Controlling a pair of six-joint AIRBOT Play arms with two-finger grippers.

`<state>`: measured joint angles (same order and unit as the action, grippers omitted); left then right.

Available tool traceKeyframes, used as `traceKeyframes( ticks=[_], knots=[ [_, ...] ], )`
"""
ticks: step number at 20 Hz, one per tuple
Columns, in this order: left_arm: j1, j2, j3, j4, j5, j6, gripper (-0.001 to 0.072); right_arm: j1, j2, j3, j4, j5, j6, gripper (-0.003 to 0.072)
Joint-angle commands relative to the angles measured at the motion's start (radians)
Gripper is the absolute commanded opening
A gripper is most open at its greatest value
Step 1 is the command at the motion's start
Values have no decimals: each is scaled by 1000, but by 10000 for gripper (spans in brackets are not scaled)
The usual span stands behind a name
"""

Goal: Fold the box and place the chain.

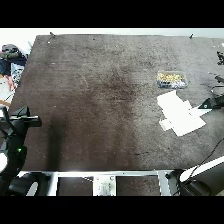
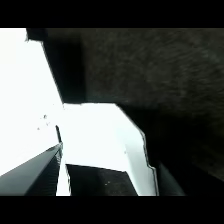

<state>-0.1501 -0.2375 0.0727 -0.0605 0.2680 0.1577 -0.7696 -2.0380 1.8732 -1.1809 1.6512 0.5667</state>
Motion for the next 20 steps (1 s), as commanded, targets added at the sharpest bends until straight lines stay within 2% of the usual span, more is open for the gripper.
traceKeyframes(
  ticks=[1,2,8,11,12,13,15,16,17,18,20],
  knots=[
    [0,0,0,0,0,0,11,-1,-7,-2,41,65,-58,589],
    [0,0,0,0,0,0,11,-1,-7,-2,48,80,-80,442],
    [0,0,0,0,0,0,11,-1,-7,-56,0,52,-122,446],
    [0,0,0,0,0,0,11,-1,-8,-59,4,105,-131,444],
    [0,0,0,0,0,0,11,-1,-8,-59,20,116,-132,422],
    [0,0,0,0,0,0,11,-1,-9,-59,35,130,-156,291],
    [0,0,0,0,0,0,11,-1,-9,-60,76,157,-179,263],
    [0,0,0,0,0,0,11,-1,-8,-60,99,158,-177,85],
    [0,0,0,0,0,0,11,-3,-5,-60,127,159,-105,11],
    [0,0,0,0,0,0,11,-7,-2,-64,168,159,-29,11],
    [0,0,0,0,1,0,11,-23,15,-119,234,159,-27,10]
  ],
)
